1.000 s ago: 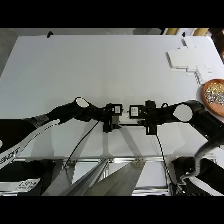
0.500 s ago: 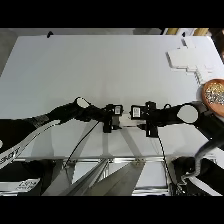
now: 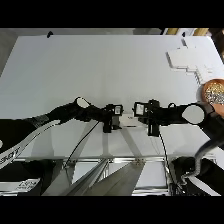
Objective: Fold the box and place the chain.
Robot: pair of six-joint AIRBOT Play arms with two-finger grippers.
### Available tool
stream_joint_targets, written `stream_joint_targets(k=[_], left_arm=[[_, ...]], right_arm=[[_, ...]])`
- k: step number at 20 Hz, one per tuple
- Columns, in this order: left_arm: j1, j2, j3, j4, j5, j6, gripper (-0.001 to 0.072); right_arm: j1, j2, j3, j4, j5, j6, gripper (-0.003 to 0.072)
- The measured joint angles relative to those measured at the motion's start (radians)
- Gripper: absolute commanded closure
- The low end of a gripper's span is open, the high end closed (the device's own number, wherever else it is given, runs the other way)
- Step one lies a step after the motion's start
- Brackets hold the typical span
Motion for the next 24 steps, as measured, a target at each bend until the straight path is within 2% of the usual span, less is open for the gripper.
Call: stream_joint_targets(k=[18,24], left_arm=[[0.000,0.000,0.000,0.000,0.001,0.000,0.0435],[0.000,0.000,0.000,0.000,0.001,-0.001,0.0435]], right_arm=[[-0.007,-0.087,-0.068,-0.001,0.021,0.008,0.0673],[-0.006,-0.045,-0.066,0.074,0.010,-0.005,0.0674]])
